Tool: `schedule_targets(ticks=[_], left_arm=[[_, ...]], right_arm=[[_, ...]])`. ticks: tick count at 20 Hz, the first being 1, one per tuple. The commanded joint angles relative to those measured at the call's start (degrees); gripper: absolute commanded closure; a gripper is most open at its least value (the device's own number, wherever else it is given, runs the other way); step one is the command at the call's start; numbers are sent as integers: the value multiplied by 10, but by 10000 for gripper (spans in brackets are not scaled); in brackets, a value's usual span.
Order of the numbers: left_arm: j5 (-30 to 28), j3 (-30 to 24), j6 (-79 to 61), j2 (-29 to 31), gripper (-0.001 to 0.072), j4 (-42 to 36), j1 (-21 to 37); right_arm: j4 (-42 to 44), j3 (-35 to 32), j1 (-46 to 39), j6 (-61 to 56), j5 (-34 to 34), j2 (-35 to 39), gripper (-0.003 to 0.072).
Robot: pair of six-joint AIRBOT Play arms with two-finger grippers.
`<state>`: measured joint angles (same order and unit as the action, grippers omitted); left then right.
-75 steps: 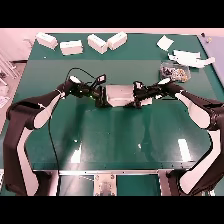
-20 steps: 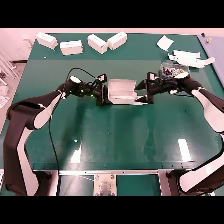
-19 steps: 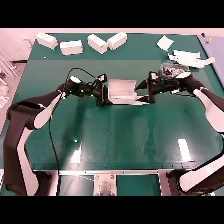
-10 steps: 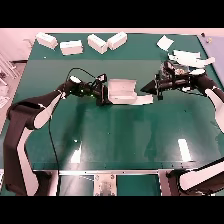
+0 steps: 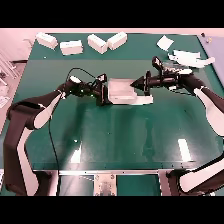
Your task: Fold the box and place the chain.
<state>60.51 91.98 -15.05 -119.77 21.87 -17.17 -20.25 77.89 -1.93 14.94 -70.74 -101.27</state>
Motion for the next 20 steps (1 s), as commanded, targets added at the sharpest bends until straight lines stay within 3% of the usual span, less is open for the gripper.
schedule_targets(ticks=[1, 10, 13, 20], left_arm=[[0, 0, 0, 0, 147, 0, 0], [0, 0, 0, 0, 147, 0, 0], [0, 0, 0, 0, 148, 0, 0], [0, 0, 0, 0, 147, 0, 0]], right_arm=[[3, 5, 7, 8, 57, -13, 677], [-26, 63, 8, 2, 86, -90, 677], [-105, 60, 15, -32, 64, -94, 677], [-83, 80, 10, -34, 63, -65, 681]])
